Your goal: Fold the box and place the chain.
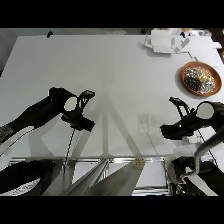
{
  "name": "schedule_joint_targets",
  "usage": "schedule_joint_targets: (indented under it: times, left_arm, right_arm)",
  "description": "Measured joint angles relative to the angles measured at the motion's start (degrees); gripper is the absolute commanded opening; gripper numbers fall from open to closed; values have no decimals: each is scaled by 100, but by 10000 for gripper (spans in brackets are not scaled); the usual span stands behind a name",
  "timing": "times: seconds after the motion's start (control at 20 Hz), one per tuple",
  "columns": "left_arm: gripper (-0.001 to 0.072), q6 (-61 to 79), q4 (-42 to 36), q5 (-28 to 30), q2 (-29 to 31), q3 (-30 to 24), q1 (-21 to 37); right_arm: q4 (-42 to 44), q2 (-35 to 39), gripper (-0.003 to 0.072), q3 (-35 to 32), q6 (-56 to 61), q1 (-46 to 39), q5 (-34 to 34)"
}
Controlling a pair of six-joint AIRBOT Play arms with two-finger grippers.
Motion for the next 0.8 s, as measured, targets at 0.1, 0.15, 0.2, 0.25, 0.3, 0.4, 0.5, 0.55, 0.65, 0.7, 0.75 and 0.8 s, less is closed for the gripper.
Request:
schedule_joint_targets:
  times: [0.1,0.15,0.2,0.25,0.3,0.4,0.5,0.55,0.65,0.7,0.75,0.8]
  left_arm:
    - [10,0,0,0,0,0,0]
    - [10,0,0,0,0,0,0]
    - [10,0,0,-2,0,0,0]
    - [10,0,0,-2,0,0,0]
    - [10,0,0,0,0,0,0]
    - [10,0,0,0,0,0,0]
    - [10,0,0,-2,0,0,0]
    - [10,0,-2,0,0,0,0]
    - [10,0,0,0,0,0,0]
    - [10,0,0,0,0,0,0]
    - [10,0,0,0,0,0,0]
    - [10,0,0,0,0,0,0]
  right_arm:
    - [4,0,20,0,-2,0,-129]
    - [2,0,20,0,-20,-4,-179]
    - [-17,0,20,7,-46,-31,-254]
    - [-85,-11,20,48,-83,-114,-323]
    - [-192,-35,20,122,-125,-262,-376]
    - [-505,-155,20,411,-306,-833,-385]
    - [-914,-387,68,848,-658,-1703,-354]
    - [-1145,-540,270,1117,-868,-2205,-348]
    - [-1443,-881,415,1655,-1209,-3126,-356]
    - [-1567,-1091,436,1965,-1379,-3589,-385]
    - [-1705,-1305,505,2280,-1537,-4015,-389]
    - [-1829,-1510,535,2566,-1668,-4378,-393]
